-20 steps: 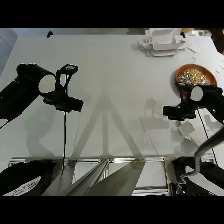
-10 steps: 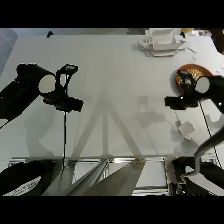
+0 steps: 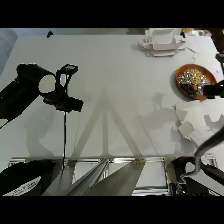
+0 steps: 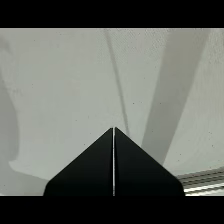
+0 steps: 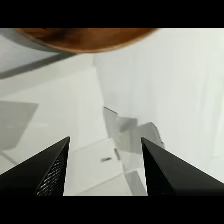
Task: Fold the box and place the chain.
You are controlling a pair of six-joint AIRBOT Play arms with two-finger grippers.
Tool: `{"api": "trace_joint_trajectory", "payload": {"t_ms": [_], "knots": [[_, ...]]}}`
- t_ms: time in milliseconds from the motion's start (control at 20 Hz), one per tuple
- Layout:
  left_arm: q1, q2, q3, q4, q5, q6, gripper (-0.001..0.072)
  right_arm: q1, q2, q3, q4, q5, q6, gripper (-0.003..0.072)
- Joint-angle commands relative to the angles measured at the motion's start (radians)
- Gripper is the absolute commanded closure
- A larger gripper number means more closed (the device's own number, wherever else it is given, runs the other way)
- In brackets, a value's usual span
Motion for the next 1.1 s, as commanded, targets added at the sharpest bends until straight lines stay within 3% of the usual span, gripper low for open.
{"api": "trace_joint_trajectory", "payload": {"t_ms": [0, 500, 550, 800, 900, 1050], "knots": [[0.001, 0.0, 0.0, 0.0, 0.0, 0.0, 0.0698, -0.148, -0.055, 0.01, -0.042, 0.057, -0.04, 0.0204], [0.001, 0.0, 0.0, 0.0, 0.0, 0.0, 0.0698, -0.183, -0.304, 0.01, -0.173, 0.143, -0.099, 0.0235], [0.001, 0.0, 0.0, 0.0, 0.0, 0.0, 0.0698, -0.183, -0.325, 0.01, -0.194, 0.148, -0.074, 0.0264], [0.001, 0.0, 0.0, 0.0, 0.0, 0.0, 0.0698, -0.183, -0.372, 0.01, -0.208, 0.15, -0.05, 0.0576], [0.001, 0.0, 0.0, 0.0, 0.0, 0.0, 0.0698, -0.182, -0.386, 0.01, -0.207, 0.188, -0.052, 0.0668], [0.001, 0.0, 0.0, 0.0, 0.0, 0.0, 0.0698, -0.161, -0.368, 0.01, -0.157, 0.24, -0.118, 0.067]]}}
